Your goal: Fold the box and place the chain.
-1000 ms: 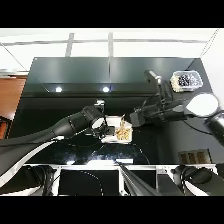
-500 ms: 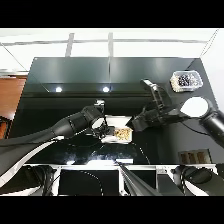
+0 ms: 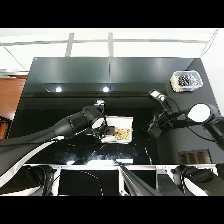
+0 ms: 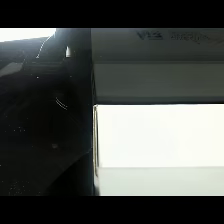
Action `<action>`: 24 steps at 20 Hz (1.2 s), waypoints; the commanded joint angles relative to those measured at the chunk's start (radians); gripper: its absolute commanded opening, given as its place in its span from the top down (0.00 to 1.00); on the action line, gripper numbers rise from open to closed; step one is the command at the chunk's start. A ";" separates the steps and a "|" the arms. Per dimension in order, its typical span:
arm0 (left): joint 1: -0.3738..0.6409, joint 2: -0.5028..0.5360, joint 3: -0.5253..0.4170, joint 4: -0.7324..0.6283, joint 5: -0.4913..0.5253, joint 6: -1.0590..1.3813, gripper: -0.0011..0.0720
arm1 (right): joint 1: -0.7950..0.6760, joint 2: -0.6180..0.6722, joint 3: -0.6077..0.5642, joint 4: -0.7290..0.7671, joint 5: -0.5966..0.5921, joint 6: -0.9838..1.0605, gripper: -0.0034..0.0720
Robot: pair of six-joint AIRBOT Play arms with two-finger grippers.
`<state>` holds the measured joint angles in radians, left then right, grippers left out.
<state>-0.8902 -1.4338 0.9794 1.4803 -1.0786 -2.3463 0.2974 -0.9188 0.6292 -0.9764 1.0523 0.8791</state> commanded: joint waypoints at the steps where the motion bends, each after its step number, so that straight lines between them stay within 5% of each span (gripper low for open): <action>1: 0.000 0.000 0.000 0.000 0.000 0.000 0.94 | 0.066 -0.011 -0.070 -0.020 -0.146 -0.285 0.42; 2: 0.000 0.000 0.000 0.000 0.000 0.000 0.94 | 0.090 -0.021 -0.070 -0.021 -0.153 -0.388 0.21; 3: 0.000 0.000 0.000 0.000 0.000 0.000 0.94 | 0.108 -0.030 -0.070 -0.020 -0.156 -0.494 0.17; 8: 0.000 0.000 0.000 0.000 0.000 0.000 0.94 | 0.118 -0.063 -0.069 0.079 -0.225 -0.762 0.18; 9: 0.000 0.000 0.000 0.000 0.000 0.000 0.94 | 0.119 -0.071 -0.069 0.113 -0.221 -0.795 0.31; 11: 0.000 0.000 0.000 0.000 0.000 0.000 0.94 | 0.119 -0.079 -0.069 0.170 -0.220 -0.840 0.31; 24: 0.000 0.000 0.000 0.000 0.000 0.000 0.94 | 0.131 -0.123 -0.070 0.213 -0.219 -0.846 0.31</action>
